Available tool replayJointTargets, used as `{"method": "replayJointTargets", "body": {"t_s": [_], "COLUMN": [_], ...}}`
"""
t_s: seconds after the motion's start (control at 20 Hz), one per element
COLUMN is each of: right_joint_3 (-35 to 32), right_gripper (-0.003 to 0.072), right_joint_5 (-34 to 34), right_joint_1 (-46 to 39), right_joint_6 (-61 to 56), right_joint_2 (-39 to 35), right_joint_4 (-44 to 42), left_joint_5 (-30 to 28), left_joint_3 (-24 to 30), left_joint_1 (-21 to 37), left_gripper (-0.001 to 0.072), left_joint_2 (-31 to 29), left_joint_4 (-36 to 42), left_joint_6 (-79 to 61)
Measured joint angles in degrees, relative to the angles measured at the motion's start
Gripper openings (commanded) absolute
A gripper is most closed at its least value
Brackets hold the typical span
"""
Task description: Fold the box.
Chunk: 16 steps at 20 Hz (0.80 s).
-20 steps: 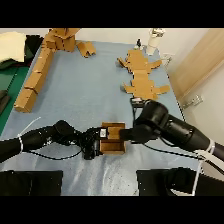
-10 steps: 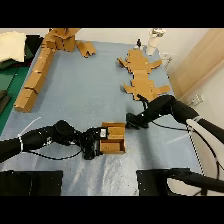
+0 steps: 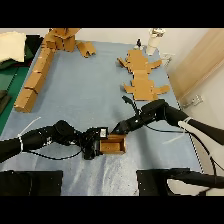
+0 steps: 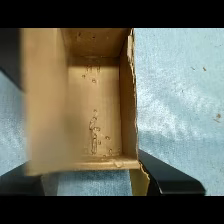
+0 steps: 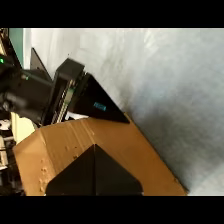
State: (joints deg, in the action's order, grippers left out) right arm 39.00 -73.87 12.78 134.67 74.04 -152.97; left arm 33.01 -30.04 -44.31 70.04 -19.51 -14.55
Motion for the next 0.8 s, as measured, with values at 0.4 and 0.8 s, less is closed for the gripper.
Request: {"method": "replayJointTargets", "body": {"t_s": [0.4, 0.8], "right_joint_3": [-6.9, -8.3], "right_gripper": [0.0003, 0.0003], "right_joint_5": [13.9, 23.0], "right_joint_1": [11.9, 23.3], "right_joint_6": [0.6, -1.8], "right_joint_2": [-14.5, -27.5], "right_joint_4": [11.9, 26.8], "left_joint_5": [0.0, 0.0], "left_joint_3": [0.0, 0.0], "left_joint_1": [0.0, 0.0], "left_gripper": [0.0520, 0.0520], "left_joint_2": [0.0, 0.0], "left_joint_4": [-0.1, 0.0], "left_joint_6": [0.0, 0.0]}}
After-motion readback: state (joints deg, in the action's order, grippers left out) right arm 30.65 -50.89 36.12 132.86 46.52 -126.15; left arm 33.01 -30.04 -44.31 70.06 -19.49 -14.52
